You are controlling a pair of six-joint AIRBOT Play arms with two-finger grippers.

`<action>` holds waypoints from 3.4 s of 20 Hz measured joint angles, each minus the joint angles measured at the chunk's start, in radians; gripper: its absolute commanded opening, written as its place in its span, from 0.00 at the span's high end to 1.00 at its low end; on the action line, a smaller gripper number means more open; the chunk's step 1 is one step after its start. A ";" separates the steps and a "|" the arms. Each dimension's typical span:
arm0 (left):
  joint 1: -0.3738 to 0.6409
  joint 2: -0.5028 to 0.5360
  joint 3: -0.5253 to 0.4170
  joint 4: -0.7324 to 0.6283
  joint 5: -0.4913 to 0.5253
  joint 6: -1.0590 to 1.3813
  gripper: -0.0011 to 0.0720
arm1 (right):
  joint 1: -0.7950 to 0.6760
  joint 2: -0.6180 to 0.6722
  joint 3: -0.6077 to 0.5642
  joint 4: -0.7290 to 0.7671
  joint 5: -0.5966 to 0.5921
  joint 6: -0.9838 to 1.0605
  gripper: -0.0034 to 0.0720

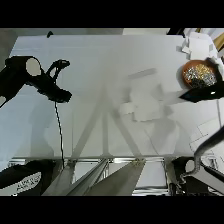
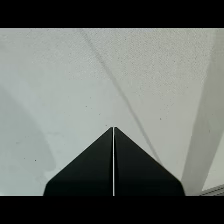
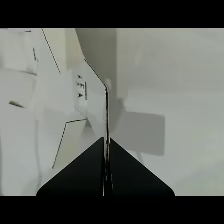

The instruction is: Fold the box and place the chain.

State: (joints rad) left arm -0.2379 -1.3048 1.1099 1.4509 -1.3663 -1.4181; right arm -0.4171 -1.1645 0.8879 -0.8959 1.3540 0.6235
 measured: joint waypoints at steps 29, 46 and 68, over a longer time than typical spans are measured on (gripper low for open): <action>-0.001 -0.137 0.000 -0.700 0.184 0.476 0.27 | 0.560 0.219 -0.425 -0.070 -0.626 0.473 0.93; -0.153 -0.411 0.000 -0.964 0.304 0.725 0.59 | 0.561 0.219 -0.425 -0.076 -0.613 0.478 0.93; -0.194 -0.319 0.000 -0.867 0.155 1.040 0.99 | 0.561 0.366 -0.397 0.035 -0.489 0.452 0.68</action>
State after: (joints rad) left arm -0.4320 -1.6241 1.1095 0.5842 -1.2110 -0.3786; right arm 0.1436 -0.7982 0.4904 -0.8604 0.8654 1.0752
